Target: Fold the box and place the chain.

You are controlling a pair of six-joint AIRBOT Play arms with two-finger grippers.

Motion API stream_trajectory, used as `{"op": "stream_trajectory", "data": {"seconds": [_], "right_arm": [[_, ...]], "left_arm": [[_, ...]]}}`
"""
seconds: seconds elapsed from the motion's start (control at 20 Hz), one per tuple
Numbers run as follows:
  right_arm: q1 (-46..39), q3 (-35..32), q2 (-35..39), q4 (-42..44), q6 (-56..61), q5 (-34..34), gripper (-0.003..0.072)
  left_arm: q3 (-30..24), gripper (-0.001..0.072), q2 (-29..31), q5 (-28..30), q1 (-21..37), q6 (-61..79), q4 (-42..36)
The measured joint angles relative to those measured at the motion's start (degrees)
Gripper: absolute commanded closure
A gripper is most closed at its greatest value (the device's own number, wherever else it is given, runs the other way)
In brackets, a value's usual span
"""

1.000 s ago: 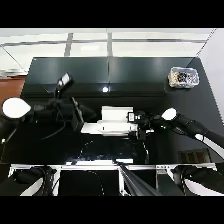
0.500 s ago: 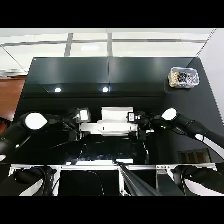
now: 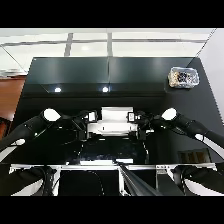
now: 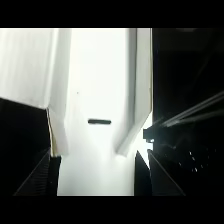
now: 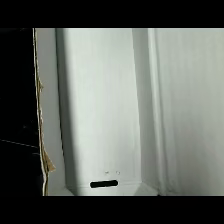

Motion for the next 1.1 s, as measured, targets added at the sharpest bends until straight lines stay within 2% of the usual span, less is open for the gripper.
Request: {"op": "stream_trajectory", "data": {"seconds": [0.15,0.2,0.25,0.3,0.45,0.55,1.1], "right_arm": [[0.0,0.0,0.0,0.0,0.0,0.0,0.0454],[0.0,0.0,0.0,0.0,0.0,0.0,0.0454],[0.0,0.0,0.0,0.0,0.0,0.0,0.0454],[0.0,0.0,0.0,0.0,0.0,0.0,0.0454],[0.0,0.0,0.0,0.0,0.0,0.0,0.0454],[0.0,0.0,0.0,0.0,0.0,0.0,0.0454],[0.0,0.0,0.0,0.0,0.0,0.0,0.0454]], "left_arm": [[0.0,0.0029,-1.2,0.1,0.0,2.1,-3.5],[0.0,0.0133,-1.4,-0.1,0.0,2.6,-4.2],[0.0,0.0333,-1.6,-0.1,0.0,2.8,-4.7],[0.0,0.0439,-1.7,-0.2,0.0,3.1,-5.0],[0.0,0.0444,-1.8,-0.1,-0.1,3.4,-5.6],[0.1,0.0485,-1.9,0.5,-0.1,3.5,-5.9],[3.3,0.0486,-5.2,0.0,-4.2,2.0,-8.6]]}}
